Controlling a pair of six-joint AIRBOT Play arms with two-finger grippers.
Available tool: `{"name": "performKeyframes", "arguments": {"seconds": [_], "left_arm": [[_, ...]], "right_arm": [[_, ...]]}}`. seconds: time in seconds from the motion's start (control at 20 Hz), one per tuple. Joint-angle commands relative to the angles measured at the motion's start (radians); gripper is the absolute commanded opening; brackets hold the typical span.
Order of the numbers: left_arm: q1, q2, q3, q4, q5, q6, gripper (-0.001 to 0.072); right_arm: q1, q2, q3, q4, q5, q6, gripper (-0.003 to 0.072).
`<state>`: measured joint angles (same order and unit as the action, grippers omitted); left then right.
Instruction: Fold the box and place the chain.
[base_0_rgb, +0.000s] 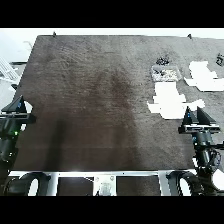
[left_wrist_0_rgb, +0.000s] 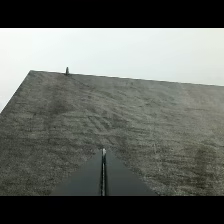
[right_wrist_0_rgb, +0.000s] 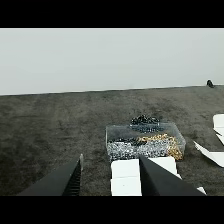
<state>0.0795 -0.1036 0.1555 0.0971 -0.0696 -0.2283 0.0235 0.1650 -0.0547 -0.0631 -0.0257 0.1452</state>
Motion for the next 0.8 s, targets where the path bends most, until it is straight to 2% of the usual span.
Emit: {"name": "performKeyframes", "arguments": {"seconds": [0.0,0.35,0.45,0.55,0.75], "left_arm": [[0.0,0.0,0.0,0.0,0.0,0.0,0.0022],[0.0,0.0,0.0,0.0,0.001,0.0,0.0022],[0.0,0.0,0.0,0.0,0.0,0.0,0.0022],[0.0,0.0,0.0,0.0,0.0,0.0,0.0022],[0.0,0.0,0.0,0.0,0.0,0.0,0.0022]], "right_arm": [[0.0,0.0,0.0,0.0,0.0,0.0,0.04],[0.0,-0.002,0.021,-0.023,0.004,-0.018,0.0404],[0.0,-0.051,0.042,-0.023,0.0,0.002,0.0403],[-0.003,-0.167,0.094,-0.023,-0.008,0.008,0.0402],[-0.087,-0.503,0.285,-0.026,-0.005,-0.051,0.0398]]}}
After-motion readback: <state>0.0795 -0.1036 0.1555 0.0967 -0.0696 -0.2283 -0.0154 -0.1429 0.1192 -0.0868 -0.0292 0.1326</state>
